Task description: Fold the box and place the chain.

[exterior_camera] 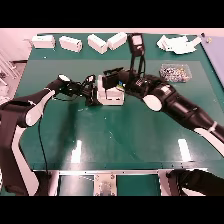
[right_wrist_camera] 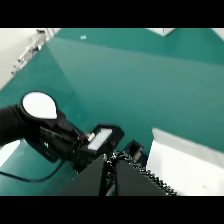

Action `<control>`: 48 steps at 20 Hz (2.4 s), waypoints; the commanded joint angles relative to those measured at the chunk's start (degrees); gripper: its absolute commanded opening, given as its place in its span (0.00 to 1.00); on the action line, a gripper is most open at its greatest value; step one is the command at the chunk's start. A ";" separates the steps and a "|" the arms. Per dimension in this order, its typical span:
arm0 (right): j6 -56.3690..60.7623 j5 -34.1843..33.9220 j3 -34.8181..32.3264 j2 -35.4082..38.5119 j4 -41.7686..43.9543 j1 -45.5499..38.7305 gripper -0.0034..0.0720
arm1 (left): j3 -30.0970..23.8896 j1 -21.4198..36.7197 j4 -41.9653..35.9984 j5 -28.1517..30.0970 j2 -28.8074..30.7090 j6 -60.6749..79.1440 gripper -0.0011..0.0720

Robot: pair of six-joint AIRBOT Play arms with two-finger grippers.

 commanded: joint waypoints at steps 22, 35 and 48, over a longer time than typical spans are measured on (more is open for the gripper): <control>2.01 -2.27 -4.70 -10.40 2.45 -14.43 0.68 | 0.04 0.07 0.02 0.00 0.02 0.00 0.53; 11.23 -10.93 -14.91 -8.28 2.64 -35.58 0.68 | 0.04 0.07 0.02 0.00 0.02 0.00 0.53; 16.20 -9.62 -3.10 -24.81 2.62 -39.08 0.68 | 0.04 0.07 0.02 0.00 0.02 0.00 0.53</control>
